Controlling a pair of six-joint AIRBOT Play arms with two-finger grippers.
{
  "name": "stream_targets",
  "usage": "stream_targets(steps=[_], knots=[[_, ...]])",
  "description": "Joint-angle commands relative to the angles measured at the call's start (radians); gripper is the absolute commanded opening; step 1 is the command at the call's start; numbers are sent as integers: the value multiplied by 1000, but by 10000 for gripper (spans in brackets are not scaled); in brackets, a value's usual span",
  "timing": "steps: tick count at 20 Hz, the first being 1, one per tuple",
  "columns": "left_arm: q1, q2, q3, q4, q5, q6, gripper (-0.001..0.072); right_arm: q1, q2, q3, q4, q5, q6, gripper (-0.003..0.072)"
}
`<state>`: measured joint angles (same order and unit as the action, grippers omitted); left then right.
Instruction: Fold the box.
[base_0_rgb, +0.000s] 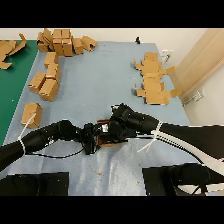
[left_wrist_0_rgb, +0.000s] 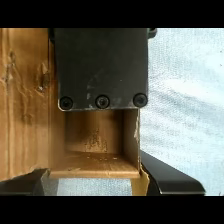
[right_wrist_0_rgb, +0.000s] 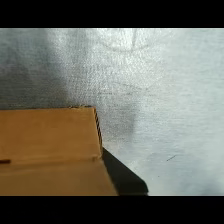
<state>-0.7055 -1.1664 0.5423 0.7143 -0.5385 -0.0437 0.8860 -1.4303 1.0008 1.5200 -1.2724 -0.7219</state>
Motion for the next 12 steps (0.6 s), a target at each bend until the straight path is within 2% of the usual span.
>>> stream_targets(steps=[1, 2, 3, 12], knots=[[1, 1, 1, 2, 4, 2, 481, 1, 0, 0, 23, 27, -5, 151], [1, 1, 1, 3, 4, 2, 482, 1, 3, 0, 26, 28, -4, 269], [1, 1, 1, 3, 4, 2, 481, 1, 9, 0, 29, 26, -4, 301], [1, 1, 1, 3, 4, 2, 481, -5, 182, -1, 22, 8, 63, 302]])
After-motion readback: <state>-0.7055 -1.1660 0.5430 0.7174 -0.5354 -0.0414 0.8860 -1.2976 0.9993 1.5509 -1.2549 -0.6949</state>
